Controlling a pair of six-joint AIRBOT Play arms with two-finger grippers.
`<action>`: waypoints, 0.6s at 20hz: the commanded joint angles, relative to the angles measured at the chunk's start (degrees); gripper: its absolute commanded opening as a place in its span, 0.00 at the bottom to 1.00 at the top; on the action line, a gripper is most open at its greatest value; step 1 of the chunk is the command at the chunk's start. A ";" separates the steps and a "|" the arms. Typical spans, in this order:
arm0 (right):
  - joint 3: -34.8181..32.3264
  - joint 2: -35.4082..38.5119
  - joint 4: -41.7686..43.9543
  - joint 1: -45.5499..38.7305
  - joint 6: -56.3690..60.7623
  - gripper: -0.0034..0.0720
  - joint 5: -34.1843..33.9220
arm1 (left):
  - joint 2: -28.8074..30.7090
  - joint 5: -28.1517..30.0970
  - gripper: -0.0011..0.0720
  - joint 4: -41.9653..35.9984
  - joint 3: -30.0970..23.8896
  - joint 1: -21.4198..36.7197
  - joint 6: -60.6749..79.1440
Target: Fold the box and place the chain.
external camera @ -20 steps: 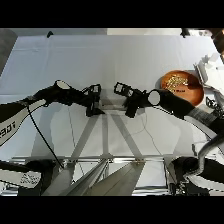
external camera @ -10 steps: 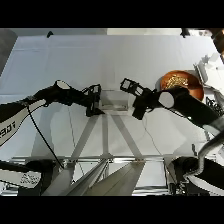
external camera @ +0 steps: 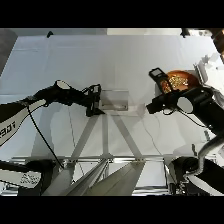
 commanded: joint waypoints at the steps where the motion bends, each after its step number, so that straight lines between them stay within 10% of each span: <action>1: -4.79 0.42 8.09 -6.78 6.47 0.05 -7.87 | 0.02 0.04 0.37 0.00 -0.02 -0.02 0.00; 12: -8.31 -11.21 42.80 -16.57 -20.22 0.05 -8.55 | 0.02 0.04 0.37 0.00 -0.02 -0.02 0.00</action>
